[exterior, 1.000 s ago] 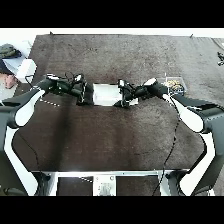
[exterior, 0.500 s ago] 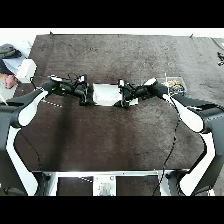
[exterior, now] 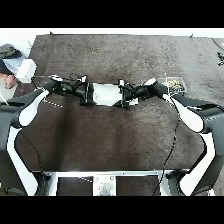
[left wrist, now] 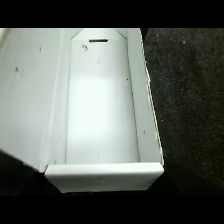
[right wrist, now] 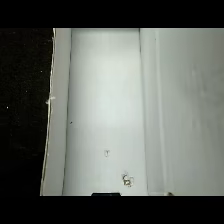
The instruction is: Fold the box and place the chain.
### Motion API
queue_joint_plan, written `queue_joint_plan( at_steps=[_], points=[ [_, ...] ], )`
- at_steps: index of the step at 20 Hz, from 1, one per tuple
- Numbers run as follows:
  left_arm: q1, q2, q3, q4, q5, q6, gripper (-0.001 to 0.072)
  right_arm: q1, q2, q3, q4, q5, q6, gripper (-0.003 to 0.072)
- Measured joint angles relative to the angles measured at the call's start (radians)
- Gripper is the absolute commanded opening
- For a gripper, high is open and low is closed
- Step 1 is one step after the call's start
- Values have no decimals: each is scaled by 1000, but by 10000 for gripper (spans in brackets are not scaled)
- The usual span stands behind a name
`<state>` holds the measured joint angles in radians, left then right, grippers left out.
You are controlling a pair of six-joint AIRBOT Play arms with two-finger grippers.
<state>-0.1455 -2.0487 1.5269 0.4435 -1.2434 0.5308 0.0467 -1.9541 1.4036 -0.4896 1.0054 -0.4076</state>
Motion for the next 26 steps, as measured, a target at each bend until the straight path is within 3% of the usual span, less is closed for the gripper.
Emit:
queue_joint_plan(
  at_steps=[14, 16, 19, 20, 26],
  points=[
    [-47, -1, 9, 43, 60, -15, 667, 0, 0, 0, 0, 0, 0, 267],
    [-49, -1, 9, 47, 59, -16, 556, 0, 0, 0, 0, 0, 0, 267],
    [-50, -1, 9, 47, 56, -18, 523, -1, 0, 0, 0, 0, 0, 267],
    [-50, -1, 9, 47, 53, -19, 406, -1, 0, 0, 0, 0, 0, 267],
    [-50, -1, 10, 48, 46, -26, 404, 0, 0, 0, 0, 0, 0, 267]
  ],
)
